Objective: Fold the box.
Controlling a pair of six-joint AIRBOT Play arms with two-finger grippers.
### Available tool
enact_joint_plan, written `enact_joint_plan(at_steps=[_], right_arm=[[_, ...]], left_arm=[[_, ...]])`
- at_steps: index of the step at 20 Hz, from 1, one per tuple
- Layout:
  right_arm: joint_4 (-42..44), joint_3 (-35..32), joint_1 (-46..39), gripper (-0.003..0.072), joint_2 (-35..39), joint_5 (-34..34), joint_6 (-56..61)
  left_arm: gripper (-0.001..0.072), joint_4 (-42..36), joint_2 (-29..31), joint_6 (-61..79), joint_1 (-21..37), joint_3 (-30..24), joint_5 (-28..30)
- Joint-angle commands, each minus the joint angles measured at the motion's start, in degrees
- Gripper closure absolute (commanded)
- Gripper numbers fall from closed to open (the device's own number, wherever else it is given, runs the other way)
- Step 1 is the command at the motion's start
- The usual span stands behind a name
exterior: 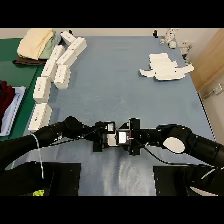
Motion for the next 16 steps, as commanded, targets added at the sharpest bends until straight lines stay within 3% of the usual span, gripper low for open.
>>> enact_joint_plan(at_steps=[1,10,16], right_arm=[[-2.7,0.1,-0.1,0.0102,0.3,-2.1,0.0],[-3.2,0.0,-0.1,0.0111,-1.8,-4.9,0.0],[-1.0,0.0,0.0,0.0111,-2.4,-1.7,0.0]], left_arm=[[0.0285,0.0,0.0,0.1,0.0,0.0,0.0],[0.0285,0.0,0.0,0.1,0.0,0.0,-0.1],[0.0284,0.0,0.0,0.1,0.0,0.0,-0.1]])
